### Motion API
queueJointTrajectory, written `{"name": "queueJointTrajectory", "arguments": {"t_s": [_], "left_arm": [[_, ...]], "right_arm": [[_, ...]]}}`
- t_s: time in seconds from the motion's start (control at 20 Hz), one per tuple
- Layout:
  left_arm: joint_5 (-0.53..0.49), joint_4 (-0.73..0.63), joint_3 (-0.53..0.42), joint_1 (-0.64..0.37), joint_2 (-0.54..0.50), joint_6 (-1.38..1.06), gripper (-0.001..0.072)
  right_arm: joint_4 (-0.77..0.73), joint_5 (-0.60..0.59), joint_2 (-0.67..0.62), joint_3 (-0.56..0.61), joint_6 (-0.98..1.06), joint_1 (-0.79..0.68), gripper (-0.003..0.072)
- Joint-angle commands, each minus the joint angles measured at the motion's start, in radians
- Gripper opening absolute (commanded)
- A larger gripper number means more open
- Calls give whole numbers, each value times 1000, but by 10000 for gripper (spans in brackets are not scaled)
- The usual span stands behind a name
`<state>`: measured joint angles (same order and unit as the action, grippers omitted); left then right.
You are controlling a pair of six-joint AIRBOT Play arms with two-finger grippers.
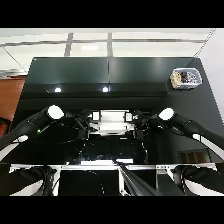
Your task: Fold the box and place the chain.
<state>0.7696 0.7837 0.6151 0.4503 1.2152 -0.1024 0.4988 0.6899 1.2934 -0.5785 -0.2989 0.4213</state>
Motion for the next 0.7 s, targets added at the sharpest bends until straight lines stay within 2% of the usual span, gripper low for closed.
{"name": "queueJointTrajectory", "arguments": {"t_s": [0.0, 0.2, 0.35, 0.5, 0.55, 0.65], "left_arm": [[-10, 23, 10, 22, 7, 37, 328], [0, 0, 20, 22, 7, 77, 327], [18, -92, 20, 22, 10, 87, 327], [43, -113, 20, 22, 35, 88, 326], [38, -116, 20, 22, 45, 88, 267], [24, -122, 20, 22, 60, 88, 253]], "right_arm": [[0, 0, 1, -1, 0, 0, 128], [0, 0, 1, -1, 0, 0, 128], [0, 0, 1, -1, 0, 0, 128], [0, 0, 1, -1, 0, 0, 128], [0, 0, 1, -1, 0, 0, 128], [0, 0, 1, -1, 0, 0, 128]]}}
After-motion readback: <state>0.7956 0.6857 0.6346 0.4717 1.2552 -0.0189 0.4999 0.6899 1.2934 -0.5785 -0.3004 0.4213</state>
